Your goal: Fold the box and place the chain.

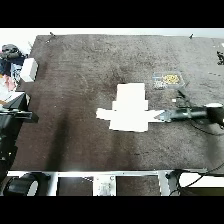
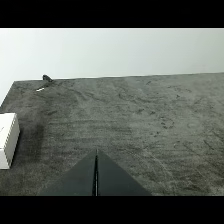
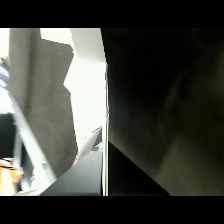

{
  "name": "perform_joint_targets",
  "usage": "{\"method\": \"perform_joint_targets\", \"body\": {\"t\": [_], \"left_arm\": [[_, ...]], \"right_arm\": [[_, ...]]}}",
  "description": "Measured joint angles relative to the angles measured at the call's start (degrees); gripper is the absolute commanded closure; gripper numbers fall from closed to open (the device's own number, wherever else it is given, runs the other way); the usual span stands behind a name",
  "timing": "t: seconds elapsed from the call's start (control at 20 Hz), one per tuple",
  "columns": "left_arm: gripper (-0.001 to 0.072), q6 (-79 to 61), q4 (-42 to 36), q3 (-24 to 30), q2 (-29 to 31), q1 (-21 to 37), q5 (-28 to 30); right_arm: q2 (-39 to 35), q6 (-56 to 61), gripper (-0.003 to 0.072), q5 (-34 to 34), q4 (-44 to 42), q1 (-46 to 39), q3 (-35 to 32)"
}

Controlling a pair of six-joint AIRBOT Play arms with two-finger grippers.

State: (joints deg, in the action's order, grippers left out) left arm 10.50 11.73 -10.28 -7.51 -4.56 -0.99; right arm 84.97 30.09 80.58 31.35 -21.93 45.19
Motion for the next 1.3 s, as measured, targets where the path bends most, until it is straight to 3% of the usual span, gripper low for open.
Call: {"method": "perform_joint_targets", "body": {"t": [0.3,0.6,0.65,0.7,0.75,0.85,1.0,1.1,1.3], "left_arm": [[0.0698,0.0,0.0,0.0,0.0,0.0,0.0],[0.0696,0.0,0.0,0.0,0.0,0.0,-0.11],[0.057,0.0,0.0,0.02,0.0,0.02,-0.44],[0.0182,0.0,0.0,0.0,0.0,0.02,-1.01],[0.0166,0.02,-0.02,-0.15,-0.02,0.0,-1.81],[0.022,0.46,-0.2,-0.87,-0.63,0.02,-4.11],[0.0219,0.7,-0.28,-3.19,-5.09,-0.02,-7.48],[0.0218,0.92,-0.28,-5.88,-10.71,0.0,-9.51],[0.0209,0.96,-0.13,-15.87,-27.52,0.0,-16.61]], "right_arm": [[3.93,7.06,0.068,-16.06,-3.78,18.53,9.7],[7.65,9.09,0.068,-26.05,-7.69,25.88,13.6],[7.82,8.83,0.0679,-27.19,-8.26,26.25,13.79],[7.98,8.07,0.0679,-27.93,-8.74,26.53,13.94],[8.11,6.91,0.0679,-28.65,-9.16,26.75,14.03],[8.24,4.35,0.068,-29.4,-10.12,27.04,14.16],[8.35,1.09,0.0679,-30.1,-10.75,27.19,14.25],[8.41,-0.35,0.0679,-30.27,-10.78,27.28,14.27],[8.7,-2.36,0.0679,-30.16,-10.14,27.3,14.27]]}}
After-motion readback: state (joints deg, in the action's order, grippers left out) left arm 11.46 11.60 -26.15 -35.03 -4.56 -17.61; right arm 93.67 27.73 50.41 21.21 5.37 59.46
